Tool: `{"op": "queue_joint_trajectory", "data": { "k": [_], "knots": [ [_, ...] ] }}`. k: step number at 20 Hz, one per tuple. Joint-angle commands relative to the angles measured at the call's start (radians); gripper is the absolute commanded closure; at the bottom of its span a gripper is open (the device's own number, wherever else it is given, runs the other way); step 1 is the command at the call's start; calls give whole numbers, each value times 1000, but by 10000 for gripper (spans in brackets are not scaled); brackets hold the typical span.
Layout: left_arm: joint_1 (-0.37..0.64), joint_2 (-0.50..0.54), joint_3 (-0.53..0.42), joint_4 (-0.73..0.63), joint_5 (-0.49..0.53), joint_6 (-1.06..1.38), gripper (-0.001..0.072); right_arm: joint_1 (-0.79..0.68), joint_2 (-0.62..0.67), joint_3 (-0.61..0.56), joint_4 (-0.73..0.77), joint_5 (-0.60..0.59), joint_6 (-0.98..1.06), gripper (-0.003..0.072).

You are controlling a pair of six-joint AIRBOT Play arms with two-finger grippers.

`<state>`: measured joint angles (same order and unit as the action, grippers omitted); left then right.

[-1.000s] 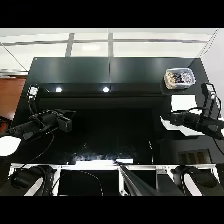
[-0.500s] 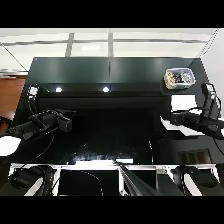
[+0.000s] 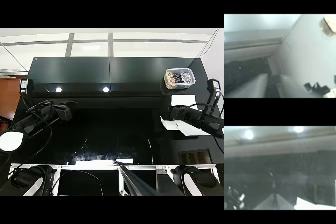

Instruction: Fold the box and place the chain.

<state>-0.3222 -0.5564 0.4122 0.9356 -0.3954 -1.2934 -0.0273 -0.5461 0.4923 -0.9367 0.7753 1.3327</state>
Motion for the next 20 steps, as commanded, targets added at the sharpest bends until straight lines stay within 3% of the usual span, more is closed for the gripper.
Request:
{"op": "queue_joint_trajectory", "data": {
  "k": [1, 4, 6, 8, 10, 13, 17, 20],
  "knots": [
    [0, -41, 2, -22, 54, -22, -2, 0, 1, 0, 42, -169, 40, -34],
    [0, -53, 2, -21, 49, -22, -2, -45, -26, 20, -7, -367, 126, -34],
    [0, -53, 2, -21, 48, -20, -2, -191, -156, 132, -157, -328, 260, -34],
    [0, -53, 2, -20, 48, -19, -2, -356, -336, 285, -222, -280, 261, -34],
    [0, -54, 2, -19, 48, -19, -3, -542, -541, 473, -232, -132, 262, -34],
    [0, -63, 1, 2, 37, -19, -2, -772, -745, 692, -256, 191, 248, -34],
    [0, -79, 1, 2, 34, -19, -2, -970, -834, 792, -385, 369, 227, -34],
    [0, -98, 1, 2, 32, -19, -2, -1099, -929, 825, -285, 490, 49, -34]
  ]
}}
